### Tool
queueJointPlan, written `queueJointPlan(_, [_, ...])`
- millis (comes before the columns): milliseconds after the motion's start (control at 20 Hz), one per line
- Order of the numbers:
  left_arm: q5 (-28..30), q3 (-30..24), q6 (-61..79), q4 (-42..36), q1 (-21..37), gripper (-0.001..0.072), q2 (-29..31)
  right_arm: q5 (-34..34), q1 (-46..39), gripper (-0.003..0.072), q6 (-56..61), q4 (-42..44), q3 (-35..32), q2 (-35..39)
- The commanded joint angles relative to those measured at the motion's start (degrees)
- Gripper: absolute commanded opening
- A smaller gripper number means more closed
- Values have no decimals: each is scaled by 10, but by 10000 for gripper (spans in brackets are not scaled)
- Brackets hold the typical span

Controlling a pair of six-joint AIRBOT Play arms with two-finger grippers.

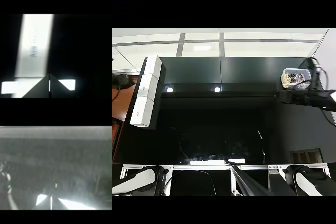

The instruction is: Fold the box and place the chain.

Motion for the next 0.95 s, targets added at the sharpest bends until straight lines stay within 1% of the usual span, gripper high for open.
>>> queueJointPlan(0, [13, -58, 4, -86, -85, 22, 34, -152, 90, 15, 1, -102, -2, -63])
queueJointPlan(50, [71, -112, 4, -75, -120, 23, 54, -168, 99, 15, 2, -131, -2, -87])
queueJointPlan(150, [161, -195, 4, -56, -161, 24, 83, -167, 99, 15, 1, -136, -2, -115])
queueJointPlan(200, [183, -217, 4, -52, -168, 24, 92, -167, 99, 15, 1, -136, -2, -119])
queueJointPlan(250, [191, -228, 4, -52, -169, 25, 98, -167, 99, 15, 1, -136, -2, -119])
queueJointPlan(550, [191, -229, 4, -53, -164, 26, 92, -167, 99, 15, 1, -136, -2, -119])
queueJointPlan(900, [191, -229, 4, -55, -164, 26, 61, -167, 99, 15, 1, -136, -2, -119])
